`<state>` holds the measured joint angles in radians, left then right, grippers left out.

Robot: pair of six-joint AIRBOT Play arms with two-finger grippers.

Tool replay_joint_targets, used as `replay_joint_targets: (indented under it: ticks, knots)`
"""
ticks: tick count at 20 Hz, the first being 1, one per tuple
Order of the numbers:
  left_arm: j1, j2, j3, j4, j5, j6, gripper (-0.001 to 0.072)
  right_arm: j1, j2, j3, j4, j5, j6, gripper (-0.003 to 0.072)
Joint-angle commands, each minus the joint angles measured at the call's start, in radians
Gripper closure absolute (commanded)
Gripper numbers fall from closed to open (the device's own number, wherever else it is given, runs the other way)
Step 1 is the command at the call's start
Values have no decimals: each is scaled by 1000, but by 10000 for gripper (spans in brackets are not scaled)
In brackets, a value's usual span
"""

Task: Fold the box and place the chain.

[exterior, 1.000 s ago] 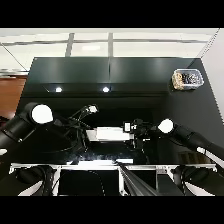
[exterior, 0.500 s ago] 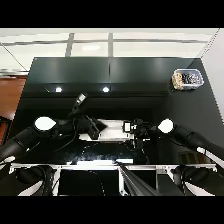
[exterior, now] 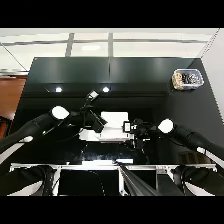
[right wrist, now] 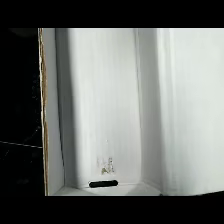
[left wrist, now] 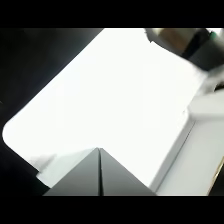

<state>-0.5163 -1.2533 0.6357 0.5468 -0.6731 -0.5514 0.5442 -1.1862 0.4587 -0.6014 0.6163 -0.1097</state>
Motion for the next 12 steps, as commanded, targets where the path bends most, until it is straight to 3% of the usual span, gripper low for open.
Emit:
replay_joint_targets:
  ticks: [1,6,10,12]
  knots:
    - [1,-67,61,203,-109,-121,685,1,-1,0,0,0,1,505]
    - [10,-17,129,316,-182,-202,685,1,-1,0,0,0,1,505]
    - [66,156,128,386,-290,-246,685,1,-1,0,0,0,1,506]
    - [116,262,101,381,-401,-228,685,1,-1,0,0,0,1,505]
